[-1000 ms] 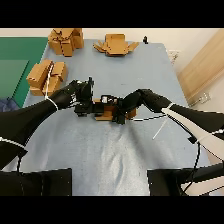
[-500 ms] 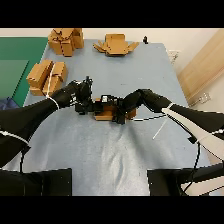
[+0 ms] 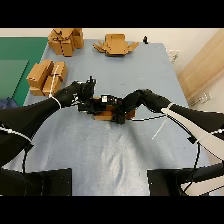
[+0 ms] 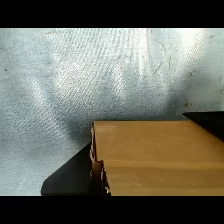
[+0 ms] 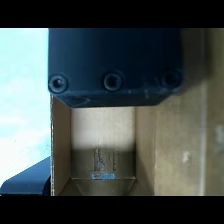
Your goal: Fold the box.
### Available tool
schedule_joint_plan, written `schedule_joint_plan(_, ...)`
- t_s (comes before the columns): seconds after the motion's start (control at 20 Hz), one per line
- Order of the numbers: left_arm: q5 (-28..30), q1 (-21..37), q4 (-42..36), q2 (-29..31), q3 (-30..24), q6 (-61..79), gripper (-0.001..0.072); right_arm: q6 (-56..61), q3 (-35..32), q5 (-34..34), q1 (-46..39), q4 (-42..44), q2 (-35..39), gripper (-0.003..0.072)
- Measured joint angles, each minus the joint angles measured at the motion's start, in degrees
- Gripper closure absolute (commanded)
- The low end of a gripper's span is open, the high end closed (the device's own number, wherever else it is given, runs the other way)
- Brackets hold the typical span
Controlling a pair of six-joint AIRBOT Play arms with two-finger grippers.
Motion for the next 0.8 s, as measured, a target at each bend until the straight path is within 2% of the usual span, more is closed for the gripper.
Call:
schedule_joint_plan(0.05,0.2,0.0,-0.2,0.0,0.1,0.5,0.0562,0.0,0.0,0.0,0.0,0.0,0.0,0.0152)
schedule_joint_plan(0.1,0.2,0.1,-0.6,0.0,0.1,1.2,0.0261,-0.2,0.0,0.0,0.0,-0.1,0.0,0.0152)
schedule_joint_plan(0.15,0.6,0.3,-1.2,0.1,0.2,1.7,0.0200,-0.2,0.0,0.0,0.0,-0.1,0.0,0.0152)
schedule_joint_plan(0.45,-1.9,1.4,-1.9,0.9,0.2,3.9,0.0198,-0.2,0.0,-0.1,0.0,-0.2,0.0,0.0152)
schedule_joint_plan(0.6,-2.6,2.2,-2.9,2.9,0.2,6.3,0.0198,-0.2,0.0,-0.2,0.0,-0.2,0.0,0.0152)
schedule_joint_plan(0.65,-3.0,2.5,-3.1,3.6,0.1,7.5,0.0159,-0.2,0.0,-0.2,0.0,-0.2,0.0,0.0152)
schedule_joint_plan(0.8,-4.4,3.7,-6.1,6.2,-0.7,13.4,0.0160,-0.2,0.0,-0.3,0.0,-0.2,0.0,0.0152)
